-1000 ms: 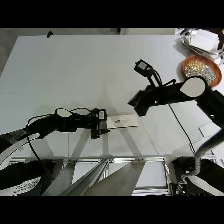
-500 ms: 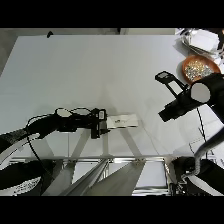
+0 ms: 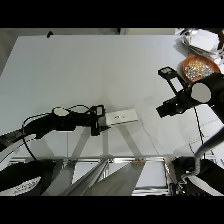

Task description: Fold the box and place the chain.

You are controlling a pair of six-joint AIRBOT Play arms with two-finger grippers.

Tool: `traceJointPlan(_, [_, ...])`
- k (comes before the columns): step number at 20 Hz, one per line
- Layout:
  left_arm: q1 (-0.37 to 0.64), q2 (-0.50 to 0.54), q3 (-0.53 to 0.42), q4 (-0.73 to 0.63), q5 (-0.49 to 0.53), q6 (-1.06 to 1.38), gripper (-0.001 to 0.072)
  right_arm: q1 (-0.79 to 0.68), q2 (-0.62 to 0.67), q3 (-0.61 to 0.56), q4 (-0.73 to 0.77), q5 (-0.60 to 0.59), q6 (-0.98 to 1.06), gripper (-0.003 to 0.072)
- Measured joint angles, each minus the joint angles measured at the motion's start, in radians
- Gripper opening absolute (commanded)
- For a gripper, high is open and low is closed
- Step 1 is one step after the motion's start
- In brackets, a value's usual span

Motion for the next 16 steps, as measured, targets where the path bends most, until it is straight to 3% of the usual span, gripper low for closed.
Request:
traceJointPlan(6, [0.165,0.200,0.000,0.073,0.117,-0.227,0.0005,0.000,0.000,0.000,0.004,-0.007,0.006,0.0013])
traceJointPlan(11, [0.385,0.362,0.000,0.324,0.219,-0.604,0.0005,0.000,0.000,0.000,0.024,-0.010,0.006,0.0015])
traceJointPlan(12, [0.436,0.384,0.000,0.386,0.229,-0.682,0.0005,0.000,0.000,0.000,0.031,-0.011,0.006,0.0038])
traceJointPlan(13, [0.482,0.399,0.000,0.446,0.232,-0.754,0.0005,0.000,0.000,0.000,0.037,-0.011,0.006,0.0109])
traceJointPlan(16, [0.620,0.422,0.000,0.652,0.218,-0.979,0.0005,0.000,0.000,0.000,0.046,-0.013,0.006,0.0130])
